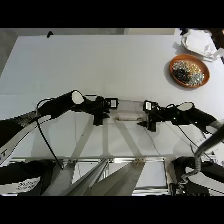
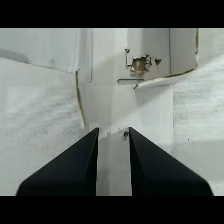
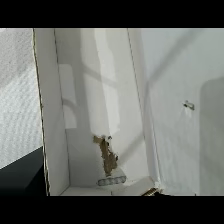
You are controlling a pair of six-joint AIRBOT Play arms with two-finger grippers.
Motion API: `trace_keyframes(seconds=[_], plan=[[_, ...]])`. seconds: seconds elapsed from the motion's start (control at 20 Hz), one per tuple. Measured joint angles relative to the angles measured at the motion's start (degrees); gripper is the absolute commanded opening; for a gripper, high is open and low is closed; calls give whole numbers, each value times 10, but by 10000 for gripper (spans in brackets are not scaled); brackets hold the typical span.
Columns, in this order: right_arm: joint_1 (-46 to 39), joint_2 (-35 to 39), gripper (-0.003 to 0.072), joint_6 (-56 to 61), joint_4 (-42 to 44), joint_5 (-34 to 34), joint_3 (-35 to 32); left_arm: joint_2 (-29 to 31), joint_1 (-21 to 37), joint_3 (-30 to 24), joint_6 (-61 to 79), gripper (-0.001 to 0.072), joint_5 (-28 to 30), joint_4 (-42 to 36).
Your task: Fold the box and place the chain.
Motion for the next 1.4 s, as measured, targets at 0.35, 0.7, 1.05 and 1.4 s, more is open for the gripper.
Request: trace_keyframes(seconds=[0.35, 0.7, 1.05, 1.4], plan=[[0, 0, 410, 0, 0, 0, 0, 9, 0, 0, 0, 202, 17, -11], [0, 0, 410, 0, 0, 0, 0, 19, -13, 0, 64, 200, 8, -35], [0, 0, 410, 0, 0, 0, 0, 20, -32, 0, 125, 14, -5, -75], [0, 0, 410, 0, 0, 0, 0, 6, -51, 0, 149, 83, 48, -119]])
